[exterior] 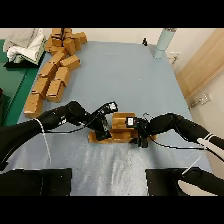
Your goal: Fold the box.
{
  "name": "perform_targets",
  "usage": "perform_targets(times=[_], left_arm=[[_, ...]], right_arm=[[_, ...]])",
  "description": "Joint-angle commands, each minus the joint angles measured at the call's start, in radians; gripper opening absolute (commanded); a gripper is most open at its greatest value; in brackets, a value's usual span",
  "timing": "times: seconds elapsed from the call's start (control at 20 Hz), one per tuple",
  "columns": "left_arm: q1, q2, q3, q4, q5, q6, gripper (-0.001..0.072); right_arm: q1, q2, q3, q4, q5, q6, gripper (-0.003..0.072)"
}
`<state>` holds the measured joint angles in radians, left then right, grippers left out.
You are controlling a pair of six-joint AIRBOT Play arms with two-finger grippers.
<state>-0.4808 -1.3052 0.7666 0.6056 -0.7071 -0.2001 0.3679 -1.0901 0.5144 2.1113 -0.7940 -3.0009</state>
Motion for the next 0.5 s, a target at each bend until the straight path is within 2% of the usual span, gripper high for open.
perform_targets(times=[0.0,0.2,0.35,0.45], left_arm=[[0.043,0.011,0.001,0.07,-0.043,-0.011,0.0652],[0.085,0.027,0.001,0.139,-0.082,-0.01,0.0652],[0.087,0.037,0.001,0.172,-0.159,-0.009,0.065],[0.068,0.036,-0.002,0.169,-0.194,-0.004,0.0479]], right_arm=[[0.001,0.0,0.0,-0.002,0.0,-0.003,0.0488],[0.001,0.0,0.0,-0.003,0.0,-0.003,0.0488],[0.001,0.0,0.0,-0.002,0.0,-0.003,0.0488],[0.001,0.0,0.0,-0.003,0.0,-0.003,0.0488]])
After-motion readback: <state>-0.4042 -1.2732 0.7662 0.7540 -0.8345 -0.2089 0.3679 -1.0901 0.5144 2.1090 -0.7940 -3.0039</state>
